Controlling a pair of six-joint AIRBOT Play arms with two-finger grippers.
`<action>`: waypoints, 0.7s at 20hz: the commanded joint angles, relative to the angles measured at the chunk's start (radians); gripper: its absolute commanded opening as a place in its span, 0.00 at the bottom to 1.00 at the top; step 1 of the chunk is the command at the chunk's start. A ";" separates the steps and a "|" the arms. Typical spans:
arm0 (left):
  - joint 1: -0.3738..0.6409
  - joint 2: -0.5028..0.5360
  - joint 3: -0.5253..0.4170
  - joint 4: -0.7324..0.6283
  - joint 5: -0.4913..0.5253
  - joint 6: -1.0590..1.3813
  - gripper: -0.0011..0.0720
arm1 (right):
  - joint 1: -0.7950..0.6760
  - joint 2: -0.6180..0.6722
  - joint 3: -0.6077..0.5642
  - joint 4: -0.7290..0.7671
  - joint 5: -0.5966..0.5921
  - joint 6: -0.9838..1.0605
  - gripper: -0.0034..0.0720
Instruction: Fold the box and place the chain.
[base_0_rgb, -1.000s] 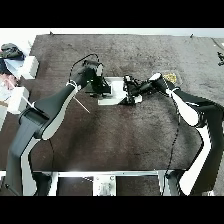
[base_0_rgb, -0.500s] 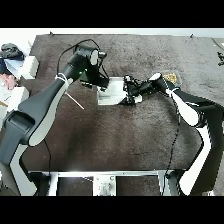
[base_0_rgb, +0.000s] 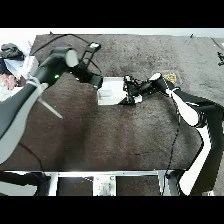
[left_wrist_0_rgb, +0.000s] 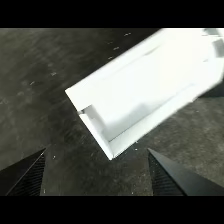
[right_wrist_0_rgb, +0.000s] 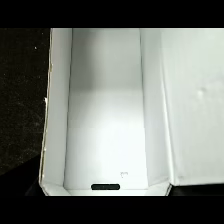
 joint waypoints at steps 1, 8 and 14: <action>0.117 0.098 -0.249 -0.418 0.183 0.534 0.96 | 0.001 0.000 0.001 0.000 0.000 0.000 0.49; 0.180 0.098 -0.312 -0.614 0.166 0.719 0.74 | 0.001 0.000 0.001 0.000 0.000 0.000 0.49; 0.312 -0.045 -0.239 -0.819 0.119 0.989 0.69 | 0.001 0.000 0.001 0.000 0.000 0.000 0.49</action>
